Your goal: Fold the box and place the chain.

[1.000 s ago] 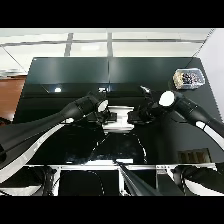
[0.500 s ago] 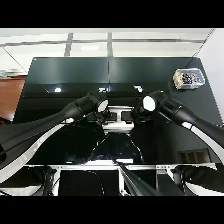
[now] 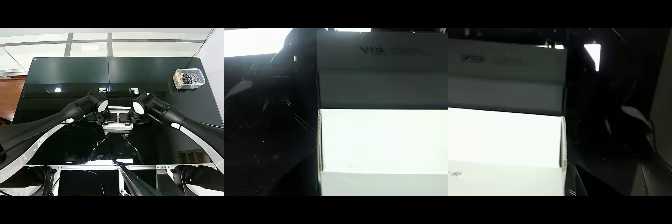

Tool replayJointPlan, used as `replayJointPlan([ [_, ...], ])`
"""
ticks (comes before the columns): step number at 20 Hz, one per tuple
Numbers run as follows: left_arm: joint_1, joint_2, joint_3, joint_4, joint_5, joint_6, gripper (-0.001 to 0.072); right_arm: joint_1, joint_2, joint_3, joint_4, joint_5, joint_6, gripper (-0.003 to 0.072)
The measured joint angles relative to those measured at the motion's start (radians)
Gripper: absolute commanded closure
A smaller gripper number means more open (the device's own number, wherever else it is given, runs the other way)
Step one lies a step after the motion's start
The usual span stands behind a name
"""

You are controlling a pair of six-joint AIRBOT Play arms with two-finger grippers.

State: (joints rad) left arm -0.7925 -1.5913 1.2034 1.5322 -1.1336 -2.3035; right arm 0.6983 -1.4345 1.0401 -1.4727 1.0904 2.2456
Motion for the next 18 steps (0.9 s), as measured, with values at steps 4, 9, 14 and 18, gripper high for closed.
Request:
replayJointPlan([
  [4,0.000,0.000,0.000,0.000,0.000,-0.001,0.0680,0.004,-0.007,0.002,-0.021,0.005,0.034,0.0370],
  [9,0.000,0.000,0.000,-0.001,0.001,0.000,0.0681,0.005,-0.026,0.002,-0.025,0.020,0.067,0.0592],
  [14,0.000,0.000,0.000,0.000,0.003,0.001,0.0681,0.005,-0.034,0.003,-0.023,0.030,0.090,0.0667],
  [18,0.000,0.000,0.000,-0.001,-0.003,-0.002,0.0681,0.005,-0.036,0.006,-0.021,0.048,0.104,0.0413],
])
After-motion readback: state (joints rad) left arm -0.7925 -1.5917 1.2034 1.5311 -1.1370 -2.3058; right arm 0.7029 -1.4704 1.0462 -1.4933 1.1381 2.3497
